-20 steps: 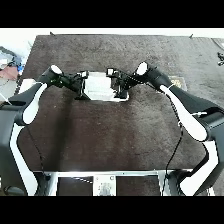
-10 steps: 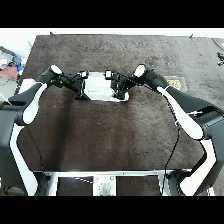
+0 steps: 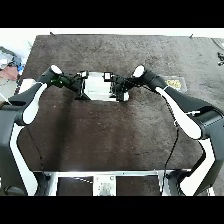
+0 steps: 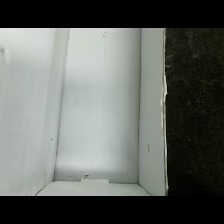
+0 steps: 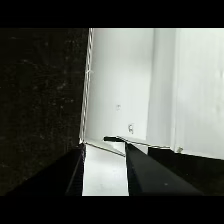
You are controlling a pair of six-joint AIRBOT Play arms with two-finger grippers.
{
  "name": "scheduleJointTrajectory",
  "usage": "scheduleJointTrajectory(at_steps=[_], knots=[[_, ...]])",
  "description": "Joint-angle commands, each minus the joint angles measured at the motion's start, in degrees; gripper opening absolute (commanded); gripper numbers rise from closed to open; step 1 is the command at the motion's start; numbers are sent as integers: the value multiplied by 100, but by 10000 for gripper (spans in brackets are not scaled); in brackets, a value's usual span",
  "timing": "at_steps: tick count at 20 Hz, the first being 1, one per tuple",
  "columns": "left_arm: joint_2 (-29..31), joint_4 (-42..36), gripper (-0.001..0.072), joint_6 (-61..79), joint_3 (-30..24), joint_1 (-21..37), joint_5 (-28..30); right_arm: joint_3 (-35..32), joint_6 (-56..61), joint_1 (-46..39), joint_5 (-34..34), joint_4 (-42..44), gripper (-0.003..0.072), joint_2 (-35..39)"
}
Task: Fold the box and place the chain.
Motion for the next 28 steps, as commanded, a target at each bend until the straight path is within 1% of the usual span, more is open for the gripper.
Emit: scheduleJointTrajectory(at_steps=[1, 3, 5, 9, 11, 12, 15, 18, 19, 20, 22, 23, 24, 25, 27, 28], knots=[[-4, 4, 466, 2, 7, 7, 9, -2, -116, 20, -361, 114, 272, -55], [-4, 4, 465, 2, 7, 7, 11, -2, -118, 20, -450, 114, 270, -52], [-4, 4, 466, 2, 7, 7, 9, -2, -136, 20, -459, 116, 160, -52], [-4, 2, 466, 2, 7, 7, 11, -2, -295, 31, -391, 420, 161, -55], [-4, 2, 466, 2, 7, 7, 11, -2, -315, 59, -389, 415, 170, -81], [-4, 4, 465, 2, 7, 7, 13, -2, -317, 61, -393, 420, 251, -116], [-4, 2, 465, 2, 7, 7, 9, -2, -365, 61, -363, 505, 253, -236], [-4, 2, 465, 2, 7, 7, 9, -2, -732, 61, -317, 914, 255, -269], [-4, 4, 465, 2, 7, 7, 9, -2, -761, 61, -343, 992, 332, -269], [-4, 2, 465, 2, 7, 7, 9, -2, -758, 61, -350, 986, 356, -269], [-4, 2, 466, 2, 7, 7, 9, -2, -758, 61, -350, 951, 357, -269], [-4, 4, 465, 2, 7, 7, 9, -2, -758, 61, -350, 942, 379, -269], [-4, 4, 465, 2, 7, 7, 9, -2, -756, 61, -352, 942, 634, -269], [-4, 4, 465, 2, 7, 7, 7, -2, -723, 61, -350, 927, 716, -269], [-4, 4, 465, 2, 7, 7, 9, -2, -686, 61, -352, 815, 706, -269], [-4, 4, 466, 2, 7, 7, 7, -2, -619, 61, -352, 708, 648, -267]])
